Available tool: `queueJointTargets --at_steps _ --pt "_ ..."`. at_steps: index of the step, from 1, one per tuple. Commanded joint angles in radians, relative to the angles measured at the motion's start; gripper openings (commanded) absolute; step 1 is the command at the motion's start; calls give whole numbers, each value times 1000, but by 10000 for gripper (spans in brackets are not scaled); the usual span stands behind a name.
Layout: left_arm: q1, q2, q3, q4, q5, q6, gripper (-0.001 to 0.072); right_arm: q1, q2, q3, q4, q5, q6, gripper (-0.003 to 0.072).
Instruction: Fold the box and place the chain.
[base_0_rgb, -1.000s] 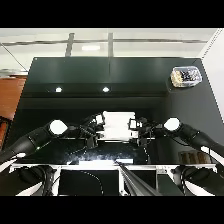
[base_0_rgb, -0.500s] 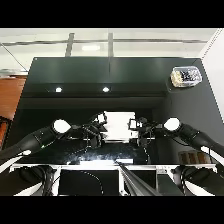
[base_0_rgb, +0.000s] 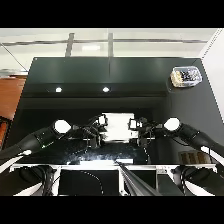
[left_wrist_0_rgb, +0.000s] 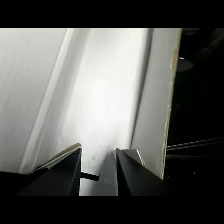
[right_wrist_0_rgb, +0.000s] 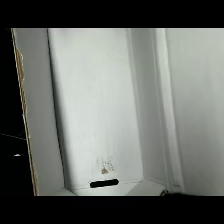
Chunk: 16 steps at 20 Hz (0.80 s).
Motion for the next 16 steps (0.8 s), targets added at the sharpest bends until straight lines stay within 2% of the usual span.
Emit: queueJointTargets --at_steps 1,2,4,6,8,9,11,13,14,16 --pt "0 0 0 6 3 -2 304 0 -1 0 0 0 0 456" --pt "1 2 0 10 3 -2 270 0 -1 0 0 0 0 456" --pt "23 33 0 46 -1 -40 29 0 -1 0 0 0 0 456" --pt "80 94 0 118 -24 -175 27 0 -1 0 0 0 0 456" --pt "179 184 0 251 -81 -366 27 0 -1 0 0 0 0 456" --pt "236 225 0 322 -103 -495 27 0 -1 0 0 0 0 456" --pt "393 286 0 457 -171 -931 27 0 -1 0 0 0 0 456" --pt "554 290 0 499 -313 -1233 27 0 -1 0 0 0 0 456" --pt "628 285 -4 500 -376 -1258 27 0 -1 0 0 0 0 456" --pt "729 278 -32 495 -425 -1363 26 0 -1 0 0 0 0 456"
